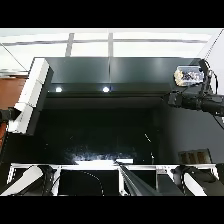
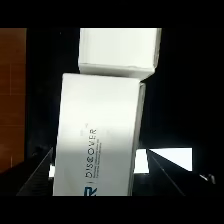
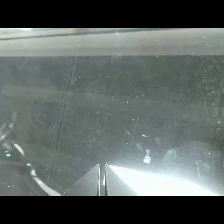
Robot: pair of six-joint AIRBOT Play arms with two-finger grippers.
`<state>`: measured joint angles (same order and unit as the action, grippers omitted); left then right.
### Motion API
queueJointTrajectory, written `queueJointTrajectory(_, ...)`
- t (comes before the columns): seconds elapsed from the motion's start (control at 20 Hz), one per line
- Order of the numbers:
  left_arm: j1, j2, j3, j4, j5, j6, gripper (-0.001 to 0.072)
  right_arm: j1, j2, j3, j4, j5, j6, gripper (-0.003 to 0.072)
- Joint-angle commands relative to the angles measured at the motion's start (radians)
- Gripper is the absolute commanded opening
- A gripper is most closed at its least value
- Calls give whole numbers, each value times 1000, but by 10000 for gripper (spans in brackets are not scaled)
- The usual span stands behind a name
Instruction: Fold the box and place the chain.
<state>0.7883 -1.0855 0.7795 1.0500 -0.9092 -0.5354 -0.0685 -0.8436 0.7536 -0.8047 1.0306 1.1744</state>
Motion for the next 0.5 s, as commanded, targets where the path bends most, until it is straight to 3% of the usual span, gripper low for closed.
queueJointTrajectory(0.0,-3,97,87,-98,-147,-45,708,0,0,0,0,-1,0,48)
queueJointTrajectory(0.1,-21,166,130,-249,-174,-119,676,0,0,0,0,-13,-1,48)
queueJointTrajectory(0.15,-48,203,142,-314,-180,-175,392,0,0,0,0,-13,-1,48)
queueJointTrajectory(0.2,-82,237,145,-357,-203,-200,27,0,0,0,0,-2,-1,48)
queueJointTrajectory(0.35,-300,354,94,-359,-197,-275,23,1,5,0,-14,45,-1,48)
queueJointTrajectory(0.45,-515,469,-13,-286,-61,-393,23,8,29,0,-116,29,5,47)
